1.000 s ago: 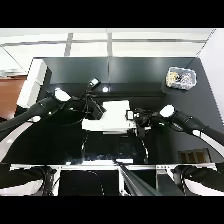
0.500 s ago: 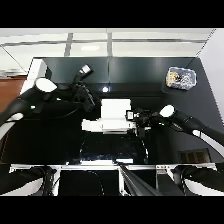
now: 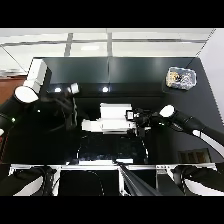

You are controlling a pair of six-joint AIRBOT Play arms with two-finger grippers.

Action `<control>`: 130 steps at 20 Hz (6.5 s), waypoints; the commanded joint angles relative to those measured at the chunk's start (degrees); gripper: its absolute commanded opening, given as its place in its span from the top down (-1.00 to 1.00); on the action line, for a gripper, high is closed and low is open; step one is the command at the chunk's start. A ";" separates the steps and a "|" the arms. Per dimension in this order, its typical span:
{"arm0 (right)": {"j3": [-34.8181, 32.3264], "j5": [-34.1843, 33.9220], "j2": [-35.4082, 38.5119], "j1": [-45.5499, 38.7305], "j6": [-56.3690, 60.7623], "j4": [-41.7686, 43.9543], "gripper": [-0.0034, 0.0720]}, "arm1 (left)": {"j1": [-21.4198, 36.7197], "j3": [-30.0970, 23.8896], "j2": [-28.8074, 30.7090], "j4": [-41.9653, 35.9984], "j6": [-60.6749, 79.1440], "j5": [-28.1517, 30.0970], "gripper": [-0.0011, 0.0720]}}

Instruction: Fold the box and place the chain.

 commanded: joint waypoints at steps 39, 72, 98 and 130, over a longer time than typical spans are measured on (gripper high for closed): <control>0.00 -0.02 0.02 0.04 0.02 0.00 0.52 | -16.81 -4.83 -11.96 -14.60 12.57 24.74 0.22; 0.00 -0.04 0.02 0.04 0.02 0.00 0.52 | 10.29 -0.28 -2.29 11.67 -43.41 2.14 0.90; 0.00 -0.02 0.02 0.04 0.02 0.00 0.52 | 5.05 1.88 -22.86 -16.72 -45.24 -8.17 -0.84; 0.00 -0.02 0.02 0.04 0.02 0.00 0.52 | -17.99 18.80 -22.84 15.56 -84.30 -1.79 -0.14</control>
